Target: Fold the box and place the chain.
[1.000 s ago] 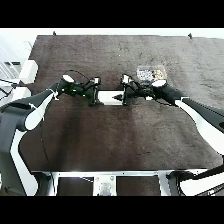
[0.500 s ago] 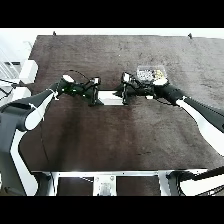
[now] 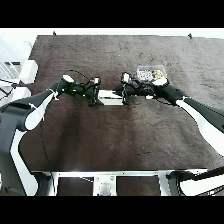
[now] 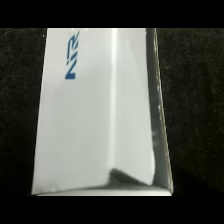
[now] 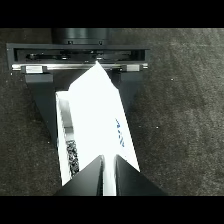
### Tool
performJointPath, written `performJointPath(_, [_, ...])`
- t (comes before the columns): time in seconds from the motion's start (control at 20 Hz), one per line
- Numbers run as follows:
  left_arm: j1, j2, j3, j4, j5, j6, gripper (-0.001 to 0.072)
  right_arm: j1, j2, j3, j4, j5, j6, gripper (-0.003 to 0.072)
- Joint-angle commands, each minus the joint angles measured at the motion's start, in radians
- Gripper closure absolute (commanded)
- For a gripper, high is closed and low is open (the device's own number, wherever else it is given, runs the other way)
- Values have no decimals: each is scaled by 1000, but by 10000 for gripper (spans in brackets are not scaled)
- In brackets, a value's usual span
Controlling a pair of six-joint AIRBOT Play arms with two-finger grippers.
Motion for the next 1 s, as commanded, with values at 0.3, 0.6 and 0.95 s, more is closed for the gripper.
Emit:
performJointPath(0.3, [-1, 1, 0, 1, 0, 1, 540, 0, -8, -14, -4, -17, 8, 639])
performJointPath(0.6, [-1, 1, 0, 1, 0, 1, 540, 0, -13, -14, -16, -13, 8, 639])
performJointPath(0.95, [-1, 1, 0, 1, 0, 1, 540, 1, -42, -14, -82, 48, 105, 640])
